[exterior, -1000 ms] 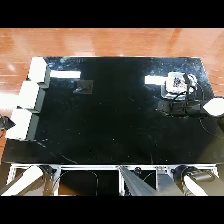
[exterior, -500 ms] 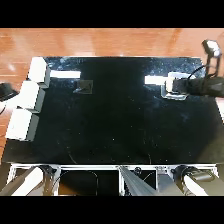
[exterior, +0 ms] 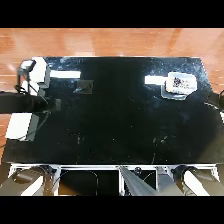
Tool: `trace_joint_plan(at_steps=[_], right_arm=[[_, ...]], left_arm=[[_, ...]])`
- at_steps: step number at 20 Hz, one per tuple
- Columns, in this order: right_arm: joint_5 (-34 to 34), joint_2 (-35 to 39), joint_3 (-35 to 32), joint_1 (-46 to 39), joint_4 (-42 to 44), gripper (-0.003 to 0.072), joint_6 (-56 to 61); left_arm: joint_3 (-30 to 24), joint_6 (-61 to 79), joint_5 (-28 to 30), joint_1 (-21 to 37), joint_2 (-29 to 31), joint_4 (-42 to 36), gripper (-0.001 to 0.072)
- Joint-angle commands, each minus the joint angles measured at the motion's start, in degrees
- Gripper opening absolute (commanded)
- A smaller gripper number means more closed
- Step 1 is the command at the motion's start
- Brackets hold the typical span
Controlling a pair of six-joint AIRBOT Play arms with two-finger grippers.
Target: Fold the box and place the chain.
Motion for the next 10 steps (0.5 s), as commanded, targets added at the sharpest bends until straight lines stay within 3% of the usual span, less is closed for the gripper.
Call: trace_joint_plan(at_steps=[1,5,10], right_arm=[[0.37,0.07,-2.27,-1.75,-0.50,0.0031,-0.22],[-0.92,0.07,-2.27,-0.81,1.84,0.0031,-0.20],[-0.90,0.07,-2.27,-0.81,1.88,0.0031,-0.20]], left_arm=[[-1.73,-5.09,-4.00,-4.59,0.98,6.91,0.0022],[-1.38,-5.11,-6.21,-0.61,0.98,6.38,0.0022],[-1.42,-5.11,-5.97,-0.35,0.96,6.56,0.0022]])
